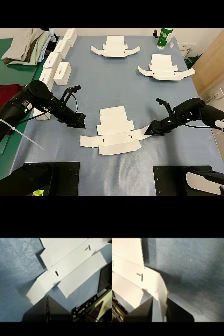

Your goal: Fold the box.

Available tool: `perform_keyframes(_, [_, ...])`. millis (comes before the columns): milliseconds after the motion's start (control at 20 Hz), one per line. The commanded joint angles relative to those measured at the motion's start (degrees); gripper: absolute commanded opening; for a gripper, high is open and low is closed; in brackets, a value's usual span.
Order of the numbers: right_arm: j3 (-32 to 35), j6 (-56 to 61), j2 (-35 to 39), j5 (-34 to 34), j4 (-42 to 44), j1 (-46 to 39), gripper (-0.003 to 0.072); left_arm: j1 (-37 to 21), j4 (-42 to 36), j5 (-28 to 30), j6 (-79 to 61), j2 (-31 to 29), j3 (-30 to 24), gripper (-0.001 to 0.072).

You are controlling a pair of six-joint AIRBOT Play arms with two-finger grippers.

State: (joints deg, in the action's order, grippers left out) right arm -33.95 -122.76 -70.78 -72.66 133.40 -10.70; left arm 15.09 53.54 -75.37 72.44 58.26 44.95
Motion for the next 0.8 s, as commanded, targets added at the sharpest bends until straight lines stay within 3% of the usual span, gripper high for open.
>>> perform_keyframes(0, [-0.7,-3.1,-3.9,-1.6,3.5,0.1,0.0099,-0.1,0.0,0.9,0.0,0.0,0.0,0.0017])
perform_keyframes(50, [-0.8,-3.3,-3.8,-1.9,4.1,0.5,0.0004,-0.1,0.0,1.5,0.0,0.0,0.0,0.0017])
perform_keyframes(200, [-0.1,-3.2,-1.5,-1.4,4.7,2.9,0.0002,-0.1,-1.0,4.4,0.6,0.0,0.0,0.0018])
perform_keyframes(250, [1.2,-3.3,0.3,-0.6,5.4,4.1,0.0002,-0.1,-1.0,5.7,0.6,0.0,0.0,0.0119])
perform_keyframes(300, [3.2,-3.3,2.6,1.1,5.7,5.4,0.0002,-0.2,-1.0,6.9,1.0,0.1,0.0,0.0497])
perform_keyframes(350, [5.6,-3.2,5.3,3.1,5.9,6.7,0.0001,-0.7,-1.2,7.9,2.3,0.4,0.0,0.0635])
perform_keyframes(500, [13.4,0.4,15.0,12.5,6.2,11.3,0.0001,-2.8,-1.7,8.3,0.6,2.5,0.0,0.0635])
perform_keyframes(750, [16.4,4.7,25.7,17.1,5.7,14.7,0.0002,-7.4,-16.9,5.7,-14.9,12.0,0.0,0.0635])
